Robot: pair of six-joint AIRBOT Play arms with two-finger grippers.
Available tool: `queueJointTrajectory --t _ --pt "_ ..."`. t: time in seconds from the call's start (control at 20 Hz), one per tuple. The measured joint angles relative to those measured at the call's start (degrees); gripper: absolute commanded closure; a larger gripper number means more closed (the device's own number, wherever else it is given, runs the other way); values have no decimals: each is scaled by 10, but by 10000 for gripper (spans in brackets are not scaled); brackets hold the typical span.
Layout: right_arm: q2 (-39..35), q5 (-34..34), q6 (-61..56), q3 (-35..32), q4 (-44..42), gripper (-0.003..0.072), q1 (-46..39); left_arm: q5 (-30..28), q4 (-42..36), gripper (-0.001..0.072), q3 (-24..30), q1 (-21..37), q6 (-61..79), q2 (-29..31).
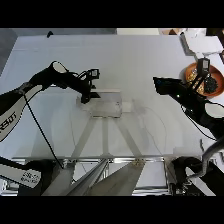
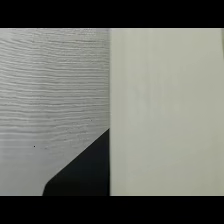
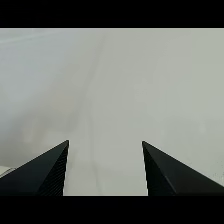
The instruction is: Fold the box and place the chain.
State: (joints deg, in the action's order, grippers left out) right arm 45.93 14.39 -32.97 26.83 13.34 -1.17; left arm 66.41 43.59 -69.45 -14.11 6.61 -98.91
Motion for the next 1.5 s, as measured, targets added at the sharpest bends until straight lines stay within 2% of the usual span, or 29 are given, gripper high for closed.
queueJointTrajectory --t 0.15,0.25,0.3,0.4,0.6,0.75,0.85,1.0,1.2,1.35,1.5 --pt "-1 5 0 1 0 183 0 -1 2 697 0 0 0 -1" --pt "-3 35 18 6 9 157 0 -2 3 697 0 0 0 -1" --pt "-5 63 29 11 17 155 0 -2 3 697 0 0 0 -1" --pt "-8 132 46 29 39 83 0 -2 4 697 0 0 0 -1" --pt "-11 274 79 63 96 9 0 -2 5 697 0 0 0 -1" --pt "-11 363 137 73 143 2 5 -2 6 697 0 0 0 -1" --pt "-11 399 180 76 186 9 20 -2 6 697 0 0 0 -1" --pt "-11 413 249 78 256 9 58 -2 6 697 0 0 0 -1" --pt "10 371 298 79 305 11 109 -2 6 697 0 0 0 -1" --pt "57 349 335 79 300 12 126 -2 6 697 0 0 0 -1" --pt "116 339 416 79 248 -5 132 -2 6 697 0 0 0 -1"
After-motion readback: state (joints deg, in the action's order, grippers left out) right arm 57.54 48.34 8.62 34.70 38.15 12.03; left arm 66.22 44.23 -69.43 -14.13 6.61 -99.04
